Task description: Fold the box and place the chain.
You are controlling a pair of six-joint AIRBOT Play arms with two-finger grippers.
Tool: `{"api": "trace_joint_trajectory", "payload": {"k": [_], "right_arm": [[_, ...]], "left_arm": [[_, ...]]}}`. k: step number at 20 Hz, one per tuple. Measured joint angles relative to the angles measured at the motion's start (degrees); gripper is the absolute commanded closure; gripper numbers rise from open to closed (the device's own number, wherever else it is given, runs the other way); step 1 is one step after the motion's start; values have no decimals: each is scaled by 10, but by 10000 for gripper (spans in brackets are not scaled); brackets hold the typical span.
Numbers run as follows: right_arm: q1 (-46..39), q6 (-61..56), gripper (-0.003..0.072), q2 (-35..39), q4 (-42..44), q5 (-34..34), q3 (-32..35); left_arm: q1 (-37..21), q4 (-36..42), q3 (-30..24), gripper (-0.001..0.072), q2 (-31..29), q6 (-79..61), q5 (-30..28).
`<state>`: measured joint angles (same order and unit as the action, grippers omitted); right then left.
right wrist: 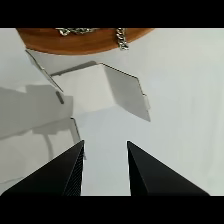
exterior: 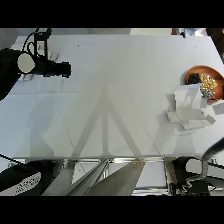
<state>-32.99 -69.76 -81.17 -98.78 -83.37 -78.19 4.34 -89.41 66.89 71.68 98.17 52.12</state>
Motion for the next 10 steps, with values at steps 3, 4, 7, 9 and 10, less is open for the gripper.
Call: {"api": "trace_joint_trajectory", "payload": {"k": [3,4,7,9,10], "right_arm": [[-19,24,381,-16,-33,-12,-17],[-28,30,381,-19,-37,-16,-20],[-59,45,381,-28,-28,-24,-25],[-78,51,381,-35,-14,-25,-26],[-87,52,381,-40,-10,-26,-26]], "left_arm": [[0,0,0,128,0,0,0],[0,0,0,128,0,0,0],[0,0,0,128,0,0,0],[0,0,0,128,0,0,0],[0,0,0,128,0,0,0]]}}
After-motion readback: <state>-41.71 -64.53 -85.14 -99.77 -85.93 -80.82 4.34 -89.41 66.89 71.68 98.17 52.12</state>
